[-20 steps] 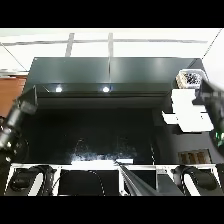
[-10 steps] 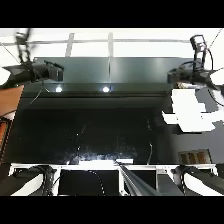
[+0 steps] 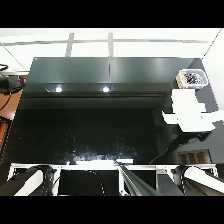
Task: Fold the box and place the chain.
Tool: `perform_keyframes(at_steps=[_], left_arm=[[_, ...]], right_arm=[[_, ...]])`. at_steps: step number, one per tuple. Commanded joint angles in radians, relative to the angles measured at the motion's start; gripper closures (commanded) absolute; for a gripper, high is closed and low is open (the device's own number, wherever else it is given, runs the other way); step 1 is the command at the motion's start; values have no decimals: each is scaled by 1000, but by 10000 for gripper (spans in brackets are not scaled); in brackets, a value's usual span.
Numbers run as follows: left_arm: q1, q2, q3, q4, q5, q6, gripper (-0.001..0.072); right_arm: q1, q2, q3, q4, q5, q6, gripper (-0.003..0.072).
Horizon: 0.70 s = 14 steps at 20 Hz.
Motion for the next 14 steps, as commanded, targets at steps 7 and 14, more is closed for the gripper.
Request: perform_keyframes(at_steps=[7, 14], left_arm=[[42, 51, -170, -155, 98, -40, -4], [42, 46, -170, -177, 101, -39, -3]], right_arm=[[-183, -327, 151, 732, 342, -663, -34], [-68, -468, 249, 688, 396, -705, -34]])
